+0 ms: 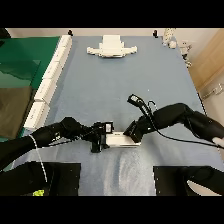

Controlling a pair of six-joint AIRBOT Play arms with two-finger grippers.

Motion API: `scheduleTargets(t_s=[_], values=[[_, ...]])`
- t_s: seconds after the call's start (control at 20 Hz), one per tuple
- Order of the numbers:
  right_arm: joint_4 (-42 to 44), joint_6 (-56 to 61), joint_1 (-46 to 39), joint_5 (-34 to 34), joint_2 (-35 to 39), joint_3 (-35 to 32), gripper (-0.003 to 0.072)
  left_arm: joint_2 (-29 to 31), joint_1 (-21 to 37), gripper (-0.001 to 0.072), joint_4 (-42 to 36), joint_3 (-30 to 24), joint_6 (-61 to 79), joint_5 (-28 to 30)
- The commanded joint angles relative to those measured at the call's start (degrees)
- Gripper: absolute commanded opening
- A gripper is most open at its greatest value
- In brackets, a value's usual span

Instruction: Fold the box.

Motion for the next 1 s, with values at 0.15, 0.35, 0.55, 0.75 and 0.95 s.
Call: scheduleTargets(t_s=[0.15, 0.35, 0.55, 0.75, 0.95], values=[[-5.0, -1.9, 8.5, 14.2, 9.7, -7.9, 0.0001, 0.0, 0.0, 0.0427, 0.0, 0.0, 0.0, 0.0], [-11.9, -2.0, 12.5, 15.5, 9.7, -8.4, 0.0071, 0.0, 0.0, 0.0427, 0.0, 0.0, 0.0, 0.0], [-12.8, -10.4, 14.9, 17.6, 12.7, -8.3, 0.0364, 0.0, 0.0, 0.0427, 0.0, 0.0, 0.0, 0.0], [-12.7, -15.5, 16.4, 17.1, 14.0, -8.3, 0.0493, 0.0, 0.0, 0.0426, 0.0, 0.0, 0.0, 0.0], [-12.8, -21.7, 17.8, 17.3, 13.3, -8.5, 0.0593, 0.0, 0.0, 0.0427, 0.0, 0.0, 0.0, 0.0]])
